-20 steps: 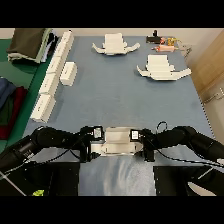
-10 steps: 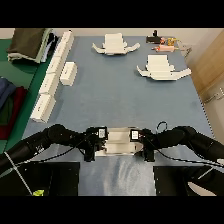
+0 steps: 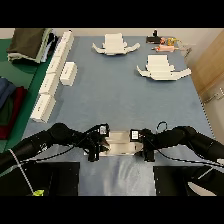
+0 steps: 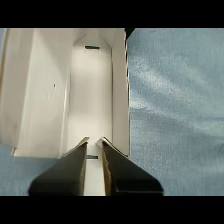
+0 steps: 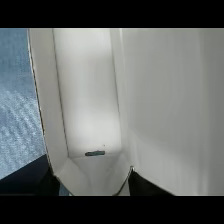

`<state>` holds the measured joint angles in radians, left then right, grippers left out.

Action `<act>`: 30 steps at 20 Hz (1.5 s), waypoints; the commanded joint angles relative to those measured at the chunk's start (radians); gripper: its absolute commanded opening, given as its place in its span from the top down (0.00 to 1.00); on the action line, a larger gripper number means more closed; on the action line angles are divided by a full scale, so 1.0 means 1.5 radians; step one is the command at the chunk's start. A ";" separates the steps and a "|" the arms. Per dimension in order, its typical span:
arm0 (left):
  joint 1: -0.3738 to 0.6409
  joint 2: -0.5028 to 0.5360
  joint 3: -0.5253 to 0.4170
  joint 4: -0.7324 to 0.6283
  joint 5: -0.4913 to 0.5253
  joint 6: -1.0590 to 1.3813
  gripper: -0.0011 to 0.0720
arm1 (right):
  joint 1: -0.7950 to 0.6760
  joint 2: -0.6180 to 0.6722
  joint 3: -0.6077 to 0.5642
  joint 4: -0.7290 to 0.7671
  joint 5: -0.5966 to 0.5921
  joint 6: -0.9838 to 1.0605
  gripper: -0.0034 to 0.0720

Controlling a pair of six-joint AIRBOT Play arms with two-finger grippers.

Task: Fold the box.

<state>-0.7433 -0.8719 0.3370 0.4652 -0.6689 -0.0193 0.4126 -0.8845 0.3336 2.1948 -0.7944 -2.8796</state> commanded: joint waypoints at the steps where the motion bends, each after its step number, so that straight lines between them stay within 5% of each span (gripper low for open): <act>1: 0.001 -0.019 0.001 -0.023 0.010 0.013 0.27 | 0.000 0.000 0.000 0.000 0.000 0.000 0.39; 8: 0.001 -0.019 0.001 -0.012 0.005 0.013 0.24 | 0.000 0.000 0.000 0.000 0.000 0.000 0.39; 9: 0.001 -0.019 0.000 -0.010 0.002 0.009 0.41 | 0.000 0.000 0.000 0.000 0.000 0.000 0.39; 10: 0.001 -0.017 0.001 0.001 0.001 -0.013 0.76 | 0.000 0.000 0.000 0.000 0.000 0.000 0.39; 11: 0.002 -0.010 0.003 0.036 -0.003 -0.047 0.96 | 0.000 0.000 0.000 0.000 0.000 0.000 0.39; 16: 0.002 0.092 0.036 0.317 -0.075 -0.478 0.96 | 0.000 0.000 0.000 0.000 0.000 0.000 0.39; 21: 0.002 0.240 0.052 0.498 -0.169 -0.879 0.96 | 0.000 0.000 0.000 0.000 0.000 0.000 0.39; 25: 0.008 0.278 0.052 0.692 -0.253 -1.257 0.96 | 0.000 0.000 0.000 0.000 0.000 0.000 0.39; 30: 0.077 0.230 0.039 0.640 -0.282 -1.293 0.96 | 0.000 0.000 0.000 0.000 0.000 0.000 0.39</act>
